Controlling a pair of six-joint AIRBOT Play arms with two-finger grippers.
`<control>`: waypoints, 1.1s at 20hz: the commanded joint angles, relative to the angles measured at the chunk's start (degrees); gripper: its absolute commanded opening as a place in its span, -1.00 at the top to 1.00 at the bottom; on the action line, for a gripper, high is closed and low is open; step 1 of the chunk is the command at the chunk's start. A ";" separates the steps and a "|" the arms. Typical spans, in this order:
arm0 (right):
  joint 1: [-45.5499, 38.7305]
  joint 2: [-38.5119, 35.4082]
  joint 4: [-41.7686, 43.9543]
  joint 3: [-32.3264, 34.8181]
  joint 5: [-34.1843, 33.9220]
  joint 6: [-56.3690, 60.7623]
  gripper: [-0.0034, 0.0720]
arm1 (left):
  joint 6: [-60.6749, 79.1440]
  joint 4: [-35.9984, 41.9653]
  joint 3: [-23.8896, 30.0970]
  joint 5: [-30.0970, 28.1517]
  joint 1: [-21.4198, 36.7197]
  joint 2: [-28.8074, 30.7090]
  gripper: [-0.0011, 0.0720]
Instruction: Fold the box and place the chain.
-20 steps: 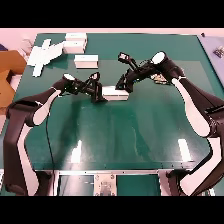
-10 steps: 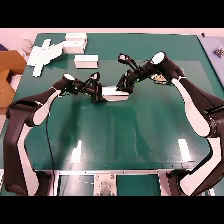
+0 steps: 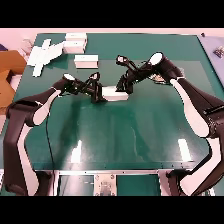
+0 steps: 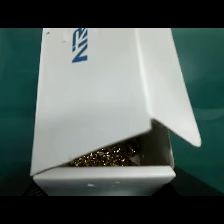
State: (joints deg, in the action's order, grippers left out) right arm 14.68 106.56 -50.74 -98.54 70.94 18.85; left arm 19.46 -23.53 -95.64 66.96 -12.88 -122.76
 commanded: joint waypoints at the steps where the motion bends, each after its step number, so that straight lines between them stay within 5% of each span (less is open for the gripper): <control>1: 0.48 -0.02 -1.42 -0.20 -1.95 -0.04 0.17 | 0.04 0.00 -0.02 0.11 -0.04 -0.04 -0.48; 22: 1.77 0.17 -4.39 1.18 -2.58 1.27 0.25 | 0.04 -0.02 -0.02 0.09 -0.04 0.33 -0.48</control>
State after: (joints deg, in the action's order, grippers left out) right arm 16.36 106.59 -54.46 -97.73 68.34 19.44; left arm 19.49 -23.62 -95.64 67.05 -12.88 -122.48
